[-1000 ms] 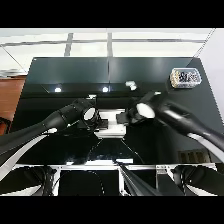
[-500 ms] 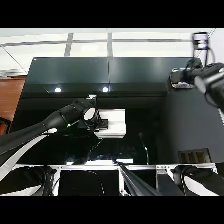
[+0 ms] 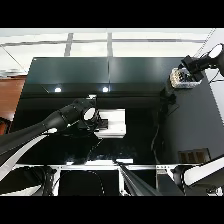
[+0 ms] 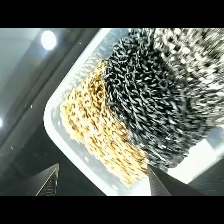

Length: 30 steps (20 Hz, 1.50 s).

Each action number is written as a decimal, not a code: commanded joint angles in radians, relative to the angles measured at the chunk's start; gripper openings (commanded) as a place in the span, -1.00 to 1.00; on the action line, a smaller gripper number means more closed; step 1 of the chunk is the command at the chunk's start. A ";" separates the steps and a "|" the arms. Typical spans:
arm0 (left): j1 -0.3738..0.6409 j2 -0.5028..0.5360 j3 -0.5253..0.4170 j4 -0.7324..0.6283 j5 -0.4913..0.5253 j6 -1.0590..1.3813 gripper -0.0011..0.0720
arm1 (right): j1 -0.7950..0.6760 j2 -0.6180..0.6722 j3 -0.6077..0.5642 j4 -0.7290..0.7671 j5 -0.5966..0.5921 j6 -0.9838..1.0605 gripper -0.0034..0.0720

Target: Fold the box and place the chain.

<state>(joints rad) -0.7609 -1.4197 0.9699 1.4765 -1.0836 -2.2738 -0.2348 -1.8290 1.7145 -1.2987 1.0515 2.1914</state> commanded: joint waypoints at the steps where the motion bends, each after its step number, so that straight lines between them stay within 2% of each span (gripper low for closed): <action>1: 0.000 0.000 0.001 0.000 0.001 0.000 -0.89 | -0.018 -0.099 0.107 0.053 0.047 0.121 0.60; 8: 0.000 0.000 0.001 0.000 0.000 0.000 -0.89 | -0.005 -0.124 0.107 0.075 0.019 0.175 0.56; 14: 0.000 0.000 0.001 0.000 0.001 0.000 -0.89 | 0.002 -0.156 0.107 0.066 0.040 0.176 0.54; 15: 0.000 0.000 0.001 0.000 0.001 0.000 -0.89 | 0.002 -0.161 0.107 0.065 0.045 0.161 0.35; 16: 0.000 0.000 0.001 0.000 0.001 0.000 -0.89 | 0.002 -0.163 0.107 0.066 0.047 0.142 0.27; 17: 0.000 0.000 0.001 0.000 0.001 0.000 -0.89 | 0.001 -0.161 0.109 0.073 0.042 0.094 -0.62; 18: 0.000 0.000 0.001 0.000 0.001 0.000 -0.89 | -0.002 -0.156 0.114 0.075 0.037 0.015 -0.87; 23: 0.000 0.000 0.001 0.000 0.002 0.000 -0.89 | -0.019 -0.057 0.178 0.075 0.071 -0.344 -0.88; 26: 0.000 0.000 0.001 0.000 0.000 0.000 -0.89 | -0.019 0.098 0.181 0.106 0.094 -0.528 -0.88; 30: 0.000 0.000 0.001 0.000 0.001 0.000 -0.89 | -0.013 0.324 0.181 0.163 0.123 -0.642 -0.89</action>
